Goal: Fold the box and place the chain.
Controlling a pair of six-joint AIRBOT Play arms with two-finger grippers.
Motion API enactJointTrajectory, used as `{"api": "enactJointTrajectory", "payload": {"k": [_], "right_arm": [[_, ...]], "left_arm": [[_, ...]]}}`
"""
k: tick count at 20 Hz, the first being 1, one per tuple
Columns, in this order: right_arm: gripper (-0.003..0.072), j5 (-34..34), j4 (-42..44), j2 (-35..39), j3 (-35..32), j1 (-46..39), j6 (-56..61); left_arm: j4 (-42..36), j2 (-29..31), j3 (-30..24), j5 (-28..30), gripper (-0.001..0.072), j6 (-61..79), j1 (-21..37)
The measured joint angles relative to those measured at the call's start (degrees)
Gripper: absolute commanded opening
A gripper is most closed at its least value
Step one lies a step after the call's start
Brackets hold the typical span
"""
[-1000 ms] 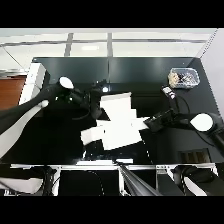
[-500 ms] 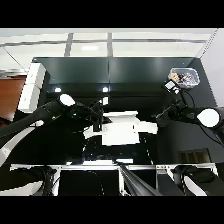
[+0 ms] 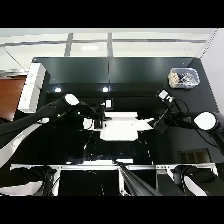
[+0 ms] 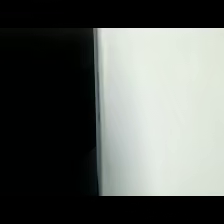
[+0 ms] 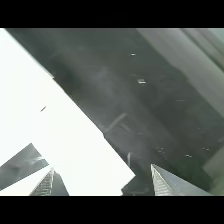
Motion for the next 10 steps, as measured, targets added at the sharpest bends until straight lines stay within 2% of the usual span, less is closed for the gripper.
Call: {"api": "enactJointTrajectory", "payload": {"k": [10], "right_arm": [[0.0707,2.6,8.6,-0.1,-5.8,1.0,-15.4]], "left_arm": [[0.2,-0.9,0.2,0.5,0.0024,0.4,-0.2]]}}
